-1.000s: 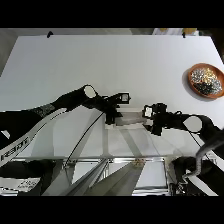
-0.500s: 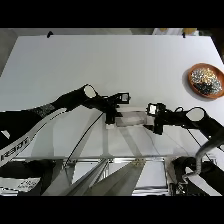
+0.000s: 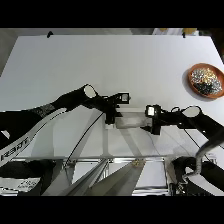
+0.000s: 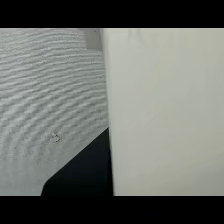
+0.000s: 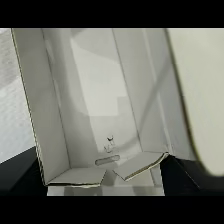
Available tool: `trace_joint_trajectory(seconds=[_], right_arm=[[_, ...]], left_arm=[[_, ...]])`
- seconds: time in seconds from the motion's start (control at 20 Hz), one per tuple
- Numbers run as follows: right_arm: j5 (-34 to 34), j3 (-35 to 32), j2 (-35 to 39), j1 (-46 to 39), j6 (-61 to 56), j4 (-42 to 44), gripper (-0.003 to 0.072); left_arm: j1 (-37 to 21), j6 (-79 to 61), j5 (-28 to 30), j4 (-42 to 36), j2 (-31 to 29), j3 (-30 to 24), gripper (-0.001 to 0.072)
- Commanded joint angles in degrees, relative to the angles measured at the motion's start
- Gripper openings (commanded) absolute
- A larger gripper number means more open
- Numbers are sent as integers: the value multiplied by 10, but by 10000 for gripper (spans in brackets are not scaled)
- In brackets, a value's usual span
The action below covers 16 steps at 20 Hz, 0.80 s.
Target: Fold the box and place the chain.
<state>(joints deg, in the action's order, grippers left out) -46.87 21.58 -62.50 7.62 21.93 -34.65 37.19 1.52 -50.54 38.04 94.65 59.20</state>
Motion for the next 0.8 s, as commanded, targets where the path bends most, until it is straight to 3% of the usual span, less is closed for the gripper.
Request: trace_joint_trajectory(seconds=[0.0, 0.4, 0.45, 0.55, 0.6, 0.75], right_arm=[[-27, 0, -10, 0, 8, 4, 644], [-19, 0, -42, 0, 41, 18, 624], [-19, 0, -44, 0, 41, 21, 542], [-16, 0, -47, 0, 41, 21, 479], [-15, 0, -48, 0, 41, 21, 399], [-16, 0, -48, 0, 41, 21, 328]], left_arm=[[0, 0, 2, -1, 0, 0, 12], [0, 0, 2, -1, 0, 0, 12], [0, 0, 2, -1, 0, 0, 12], [0, 0, 2, -1, 0, 0, 12], [0, 0, 2, -1, 0, 0, 12], [0, 0, 2, -1, 0, 0, 12]])
